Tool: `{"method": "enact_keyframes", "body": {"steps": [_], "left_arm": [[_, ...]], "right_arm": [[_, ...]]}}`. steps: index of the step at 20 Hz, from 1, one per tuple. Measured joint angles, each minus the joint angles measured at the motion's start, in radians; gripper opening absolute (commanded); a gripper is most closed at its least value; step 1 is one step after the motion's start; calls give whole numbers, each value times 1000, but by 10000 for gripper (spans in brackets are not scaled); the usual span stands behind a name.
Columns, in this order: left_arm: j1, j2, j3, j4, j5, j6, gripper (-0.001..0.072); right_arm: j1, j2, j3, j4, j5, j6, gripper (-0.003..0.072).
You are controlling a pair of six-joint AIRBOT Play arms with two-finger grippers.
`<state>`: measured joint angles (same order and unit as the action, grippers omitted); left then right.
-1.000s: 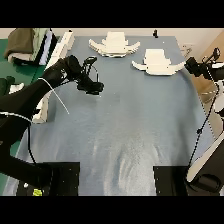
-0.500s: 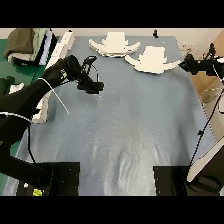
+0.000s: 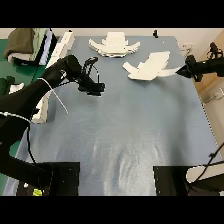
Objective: Fold the box.
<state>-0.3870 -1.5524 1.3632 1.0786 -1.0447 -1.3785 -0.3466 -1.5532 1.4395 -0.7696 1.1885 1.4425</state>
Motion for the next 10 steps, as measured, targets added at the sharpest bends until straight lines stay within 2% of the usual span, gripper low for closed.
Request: {"method": "enact_keyframes", "body": {"steps": [5,10], "left_arm": [[0,0,0,-6,-56,35,15],[0,0,0,-9,-84,66,15]], "right_arm": [[4,299,-344,-82,46,96,-4],[5,480,-611,-119,142,128,1]]}}
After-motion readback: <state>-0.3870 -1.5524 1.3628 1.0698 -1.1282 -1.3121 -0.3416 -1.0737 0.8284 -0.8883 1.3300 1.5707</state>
